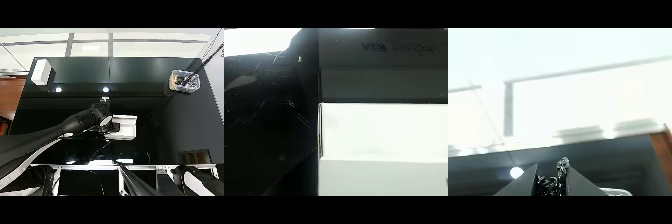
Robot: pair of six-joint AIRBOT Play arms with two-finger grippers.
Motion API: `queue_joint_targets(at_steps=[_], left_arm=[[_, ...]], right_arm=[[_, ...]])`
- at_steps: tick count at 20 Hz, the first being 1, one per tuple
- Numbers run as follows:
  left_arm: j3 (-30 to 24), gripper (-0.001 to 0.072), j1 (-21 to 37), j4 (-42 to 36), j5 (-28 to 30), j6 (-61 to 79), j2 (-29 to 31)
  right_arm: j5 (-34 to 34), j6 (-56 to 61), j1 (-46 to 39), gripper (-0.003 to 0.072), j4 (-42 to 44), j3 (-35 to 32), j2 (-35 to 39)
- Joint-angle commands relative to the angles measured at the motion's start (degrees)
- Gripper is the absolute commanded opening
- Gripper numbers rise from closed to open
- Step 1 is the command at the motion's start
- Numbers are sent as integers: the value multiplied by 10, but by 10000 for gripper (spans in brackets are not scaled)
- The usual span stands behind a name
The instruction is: Fold the box and place the chain.
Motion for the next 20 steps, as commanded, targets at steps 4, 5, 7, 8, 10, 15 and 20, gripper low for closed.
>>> queue_joint_targets(at_steps=[4, 5, 7, 8, 10, 15, 20], left_arm=[[0, 28, 0, 0, 0, 0, 0], [0, 28, 0, 0, 0, 0, 0], [0, 28, 0, 0, 0, 0, 0], [0, 28, 0, 0, 0, 0, 0], [0, 28, 0, 0, 0, 0, 0], [0, 28, 0, 0, 0, 0, 0], [0, 28, 0, 0, 0, 0, 0]], right_arm=[[210, -66, 4, 12, 157, -2, 65], [238, -76, 12, 12, 181, -12, 67], [270, -91, 37, 12, 204, -52, 78], [288, -101, 49, 12, 210, -77, 82], [314, -117, 72, 12, 225, -142, 89], [277, -148, 133, 13, 316, -345, 90], [153, -163, 216, 12, 380, -520, 89]])
